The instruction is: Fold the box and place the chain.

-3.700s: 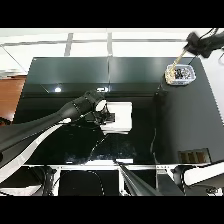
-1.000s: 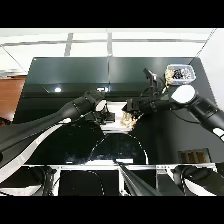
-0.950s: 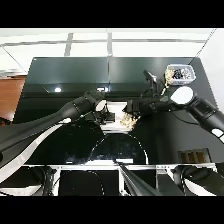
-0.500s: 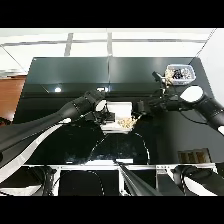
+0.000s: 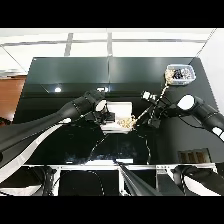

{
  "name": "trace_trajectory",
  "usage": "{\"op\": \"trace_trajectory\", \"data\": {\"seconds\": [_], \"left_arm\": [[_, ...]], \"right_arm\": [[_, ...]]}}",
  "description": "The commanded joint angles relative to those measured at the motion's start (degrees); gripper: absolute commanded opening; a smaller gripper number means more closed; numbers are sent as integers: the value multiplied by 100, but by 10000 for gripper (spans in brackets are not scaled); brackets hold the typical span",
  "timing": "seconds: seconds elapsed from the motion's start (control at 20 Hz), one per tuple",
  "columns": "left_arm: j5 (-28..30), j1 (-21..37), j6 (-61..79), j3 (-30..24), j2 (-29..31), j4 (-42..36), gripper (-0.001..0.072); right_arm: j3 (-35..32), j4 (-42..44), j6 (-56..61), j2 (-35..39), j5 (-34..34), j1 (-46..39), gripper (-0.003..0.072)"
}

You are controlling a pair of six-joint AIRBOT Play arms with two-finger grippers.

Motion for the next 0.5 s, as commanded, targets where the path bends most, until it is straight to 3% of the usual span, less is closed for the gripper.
{"op": "trace_trajectory", "data": {"seconds": [0.0, 0.1, 0.25, 0.35, 0.4, 0.45], "left_arm": [[-2, -4, 2, 0, 4, 0, 30], [0, -4, 2, 0, 4, -2, 30], [2, -4, 2, 0, 4, -2, 30], [4, -4, 2, 0, 4, -2, 31], [7, -4, 2, 0, 4, -2, 30], [7, -4, 2, 0, 4, -2, 30]], "right_arm": [[-72, 136, -474, -190, -1416, -87, 717], [-33, 166, 98, -221, -2387, -315, 717], [151, -59, 782, -479, -2800, -739, 716], [302, -251, 2061, -629, -3263, -981, 674], [433, -332, 2957, -743, -3338, -1115, 616], [634, -538, 3877, -903, -3230, -1233, 616]]}}
